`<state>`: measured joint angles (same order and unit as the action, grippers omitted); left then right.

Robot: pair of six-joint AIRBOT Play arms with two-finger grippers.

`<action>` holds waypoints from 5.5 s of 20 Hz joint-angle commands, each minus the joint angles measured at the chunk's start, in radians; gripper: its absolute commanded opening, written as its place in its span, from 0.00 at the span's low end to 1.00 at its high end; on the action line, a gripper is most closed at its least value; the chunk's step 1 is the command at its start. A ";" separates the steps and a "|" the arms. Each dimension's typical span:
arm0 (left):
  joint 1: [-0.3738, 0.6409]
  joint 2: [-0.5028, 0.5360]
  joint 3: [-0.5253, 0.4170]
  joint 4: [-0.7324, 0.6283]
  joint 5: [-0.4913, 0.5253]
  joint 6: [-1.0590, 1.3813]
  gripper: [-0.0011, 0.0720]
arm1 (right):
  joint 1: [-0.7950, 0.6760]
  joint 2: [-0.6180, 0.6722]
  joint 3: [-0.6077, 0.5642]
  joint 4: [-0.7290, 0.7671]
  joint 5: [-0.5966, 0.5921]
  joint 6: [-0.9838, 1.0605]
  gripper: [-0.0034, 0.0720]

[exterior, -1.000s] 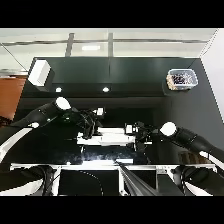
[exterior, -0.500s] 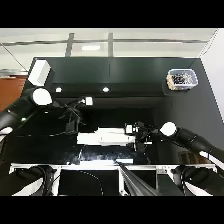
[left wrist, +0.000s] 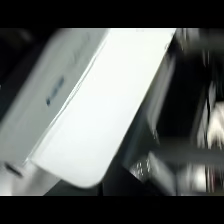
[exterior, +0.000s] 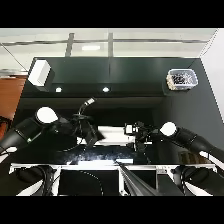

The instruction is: Fold the box and place the chain.

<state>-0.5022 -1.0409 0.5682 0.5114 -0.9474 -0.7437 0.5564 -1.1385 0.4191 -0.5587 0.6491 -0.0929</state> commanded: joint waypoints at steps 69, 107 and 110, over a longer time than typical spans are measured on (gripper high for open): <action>-0.165 -0.101 -0.087 0.106 0.277 0.598 0.68 | 0.001 -0.001 -0.001 0.000 0.001 0.000 0.68; 0.441 -0.176 -0.206 -0.178 -0.217 -0.052 0.08 | 0.001 -0.001 -0.001 0.000 0.000 0.000 0.68; 0.439 -0.125 -0.167 -0.168 -0.239 -0.104 0.81 | 0.001 -0.001 -0.001 0.000 0.000 0.000 0.68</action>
<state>-0.0566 -1.1973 0.3679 0.3592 -1.1580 -0.8314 0.5564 -1.1389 0.4187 -0.5583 0.6491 -0.0933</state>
